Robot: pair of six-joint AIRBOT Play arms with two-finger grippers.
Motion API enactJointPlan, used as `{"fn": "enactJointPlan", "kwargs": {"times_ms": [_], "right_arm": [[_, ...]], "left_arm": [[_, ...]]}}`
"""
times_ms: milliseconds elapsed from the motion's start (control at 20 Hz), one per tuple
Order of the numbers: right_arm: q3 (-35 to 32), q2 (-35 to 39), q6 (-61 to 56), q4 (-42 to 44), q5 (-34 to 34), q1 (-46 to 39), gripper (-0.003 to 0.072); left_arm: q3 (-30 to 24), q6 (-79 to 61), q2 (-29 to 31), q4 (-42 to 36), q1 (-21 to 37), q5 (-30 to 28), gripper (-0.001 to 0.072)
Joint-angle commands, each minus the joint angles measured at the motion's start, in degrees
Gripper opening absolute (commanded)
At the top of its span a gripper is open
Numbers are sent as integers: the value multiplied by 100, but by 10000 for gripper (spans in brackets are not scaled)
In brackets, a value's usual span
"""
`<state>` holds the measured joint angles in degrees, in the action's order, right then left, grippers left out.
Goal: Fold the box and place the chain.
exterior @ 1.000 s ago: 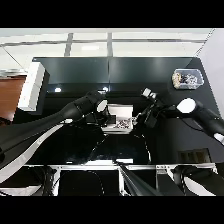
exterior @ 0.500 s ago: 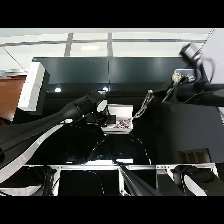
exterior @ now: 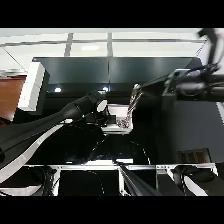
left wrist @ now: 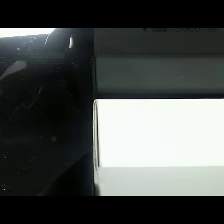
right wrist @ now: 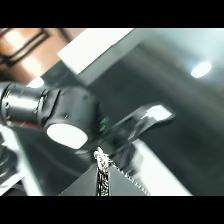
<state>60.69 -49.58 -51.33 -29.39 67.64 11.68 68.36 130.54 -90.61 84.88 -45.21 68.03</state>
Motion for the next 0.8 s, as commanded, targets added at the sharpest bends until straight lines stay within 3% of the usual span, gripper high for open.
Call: {"fn": "enactJointPlan", "kwargs": {"times_ms": [0, 350, 400, 450, 500, 600, 750], "right_arm": [[-662, -367, -170, 175, -315, 444, 18], [-1397, -1014, -164, 120, -1049, 678, 21], [-1414, -1038, -164, 74, -1067, 678, 44], [-1416, -1040, -232, -39, -1150, 678, 229], [-1414, -1040, -271, -127, -1215, 660, 271], [-1412, -1025, -269, -225, -1233, 472, 271], [-1357, -804, -269, -656, -682, -273, 269]], "left_arm": [[7, 0, -2, -2, 4, 0, 28], [7, 0, -2, 0, 4, -4, 29], [7, 0, -2, 0, 4, -4, 28], [7, 0, -2, 0, 4, -7, 28], [7, 0, -2, 0, 4, -4, 28], [7, -2, -2, -4, 4, 0, 28], [7, 0, -2, -17, 4, 24, 28]]}}
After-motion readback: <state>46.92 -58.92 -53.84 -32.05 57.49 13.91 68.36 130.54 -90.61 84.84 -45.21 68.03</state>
